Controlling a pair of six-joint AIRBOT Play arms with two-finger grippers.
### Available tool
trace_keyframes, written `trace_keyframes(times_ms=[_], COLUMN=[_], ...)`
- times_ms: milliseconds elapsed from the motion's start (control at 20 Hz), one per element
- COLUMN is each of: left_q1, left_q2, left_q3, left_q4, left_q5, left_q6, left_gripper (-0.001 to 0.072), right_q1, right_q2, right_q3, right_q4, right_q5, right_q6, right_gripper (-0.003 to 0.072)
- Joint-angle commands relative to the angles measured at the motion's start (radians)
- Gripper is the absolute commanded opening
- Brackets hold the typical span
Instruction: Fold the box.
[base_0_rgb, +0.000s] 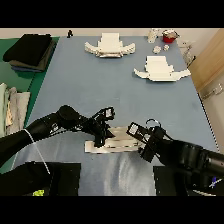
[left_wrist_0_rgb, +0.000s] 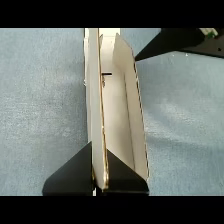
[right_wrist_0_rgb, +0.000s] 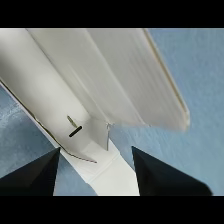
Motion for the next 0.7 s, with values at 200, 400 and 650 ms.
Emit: trace_keyframes(times_ms=[200,400,650], left_q1=[0.0,0.0,0.0], left_q2=[0.0,0.0,0.0], left_q3=[-0.001,-0.001,-0.001], left_q4=[0.0,0.0,0.0], left_q5=[-0.003,-0.003,-0.002], left_q6=[0.0,0.0,0.0], left_gripper=[0.0014,0.0013,0.0013], right_q1=[-0.509,-0.631,-0.631], right_q2=[0.029,-0.03,-0.099], right_q3=[-0.078,-0.091,-0.091], right_q4=[0.794,0.961,1.025], right_q5=[0.163,0.155,0.114], right_q6=[-1.151,-1.432,-1.514], right_gripper=[0.072,0.072,0.072])
